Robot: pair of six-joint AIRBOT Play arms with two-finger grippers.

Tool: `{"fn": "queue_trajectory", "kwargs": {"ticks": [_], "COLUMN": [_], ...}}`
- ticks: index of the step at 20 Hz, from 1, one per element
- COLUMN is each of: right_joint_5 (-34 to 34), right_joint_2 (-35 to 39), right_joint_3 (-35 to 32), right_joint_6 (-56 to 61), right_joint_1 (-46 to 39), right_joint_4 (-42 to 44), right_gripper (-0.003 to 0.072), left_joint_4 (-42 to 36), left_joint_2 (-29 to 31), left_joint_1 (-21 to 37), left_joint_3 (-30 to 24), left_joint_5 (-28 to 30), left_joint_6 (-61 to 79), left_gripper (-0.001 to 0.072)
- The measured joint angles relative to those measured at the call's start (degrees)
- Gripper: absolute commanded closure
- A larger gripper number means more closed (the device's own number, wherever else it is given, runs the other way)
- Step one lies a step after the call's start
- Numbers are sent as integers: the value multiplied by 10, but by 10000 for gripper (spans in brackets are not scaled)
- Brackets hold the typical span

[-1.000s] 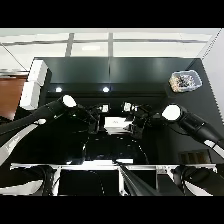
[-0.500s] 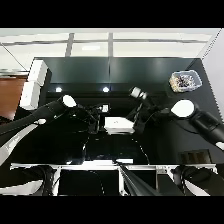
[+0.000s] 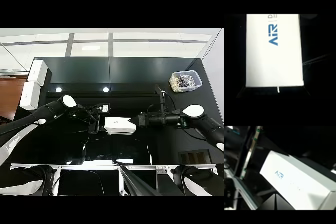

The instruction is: Fold the box and place the chain.

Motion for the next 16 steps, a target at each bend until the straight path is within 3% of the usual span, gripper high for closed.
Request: {"fn": "queue_trajectory", "kwargs": {"ticks": [4,16], "right_joint_5": [-9,-72], "right_joint_2": [-47,-85], "right_joint_3": [-10,-12], "right_joint_6": [7,16], "right_joint_1": [18,44], "right_joint_4": [46,3], "right_gripper": [672,669], "left_joint_4": [0,0], "left_joint_2": [0,0], "left_joint_1": [0,0], "left_joint_3": [0,0], "left_joint_5": [0,0], "left_joint_6": [0,0], "left_gripper": [266,265]}}
